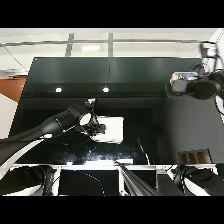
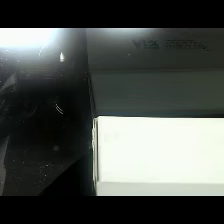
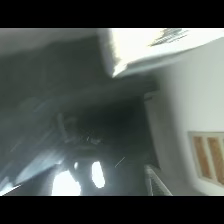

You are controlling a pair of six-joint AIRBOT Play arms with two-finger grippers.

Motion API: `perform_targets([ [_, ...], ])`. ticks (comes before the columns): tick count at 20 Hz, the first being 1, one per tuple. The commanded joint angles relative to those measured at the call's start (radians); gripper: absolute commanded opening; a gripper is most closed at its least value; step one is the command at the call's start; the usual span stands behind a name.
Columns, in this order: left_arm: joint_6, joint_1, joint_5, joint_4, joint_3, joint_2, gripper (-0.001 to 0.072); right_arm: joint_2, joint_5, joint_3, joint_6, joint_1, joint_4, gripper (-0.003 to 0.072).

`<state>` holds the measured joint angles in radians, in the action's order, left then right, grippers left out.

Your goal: Fold the box and place the chain.

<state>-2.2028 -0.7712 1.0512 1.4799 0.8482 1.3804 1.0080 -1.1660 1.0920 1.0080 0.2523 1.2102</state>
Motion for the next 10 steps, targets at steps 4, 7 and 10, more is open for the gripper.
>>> perform_targets([
  [4,0.000,0.001,0.005,0.000,0.000,0.000,0.0027,0.310,0.335,0.085,0.061,-0.372,0.318,0.0712],
  [7,0.000,0.001,0.005,0.000,0.000,0.000,0.0027,0.530,0.180,0.308,-0.054,-0.439,0.437,0.0652],
  [10,0.000,0.001,0.005,0.000,0.000,0.000,0.0027,0.673,0.132,0.463,-0.060,-0.458,0.457,0.0536],
])
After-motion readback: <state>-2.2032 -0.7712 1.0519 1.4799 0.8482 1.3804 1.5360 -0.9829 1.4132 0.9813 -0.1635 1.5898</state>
